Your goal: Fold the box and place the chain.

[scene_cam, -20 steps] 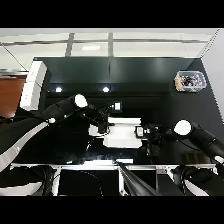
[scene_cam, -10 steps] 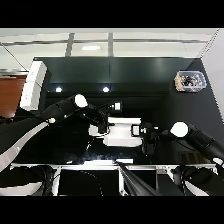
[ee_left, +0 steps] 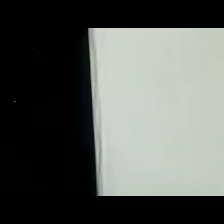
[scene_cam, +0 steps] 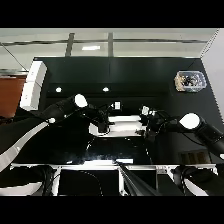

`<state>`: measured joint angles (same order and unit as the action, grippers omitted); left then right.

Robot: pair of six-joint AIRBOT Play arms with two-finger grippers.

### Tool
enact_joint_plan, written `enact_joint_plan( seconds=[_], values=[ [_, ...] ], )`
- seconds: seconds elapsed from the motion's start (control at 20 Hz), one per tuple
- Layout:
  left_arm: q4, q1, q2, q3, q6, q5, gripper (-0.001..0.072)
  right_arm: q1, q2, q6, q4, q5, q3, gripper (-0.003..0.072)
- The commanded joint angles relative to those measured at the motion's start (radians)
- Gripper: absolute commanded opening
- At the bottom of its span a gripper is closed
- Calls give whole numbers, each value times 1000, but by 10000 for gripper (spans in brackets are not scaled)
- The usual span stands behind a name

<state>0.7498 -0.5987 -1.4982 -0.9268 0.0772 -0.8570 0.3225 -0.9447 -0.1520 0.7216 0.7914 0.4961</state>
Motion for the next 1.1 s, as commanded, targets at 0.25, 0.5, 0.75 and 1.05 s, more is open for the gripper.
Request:
enact_joint_plan(
  seconds=[0.25,0.5,0.75,1.05],
  values=[
    [1,0,0,0,-2,-8,23,-15,2,31,40,46,19,639],
    [1,0,0,0,-2,-8,23,-15,-30,165,-29,42,19,639],
    [1,0,0,0,-2,-11,23,-15,-82,220,-101,56,18,639],
    [1,0,0,0,-2,-11,23,-15,-133,304,-100,66,-20,639]
  ],
)
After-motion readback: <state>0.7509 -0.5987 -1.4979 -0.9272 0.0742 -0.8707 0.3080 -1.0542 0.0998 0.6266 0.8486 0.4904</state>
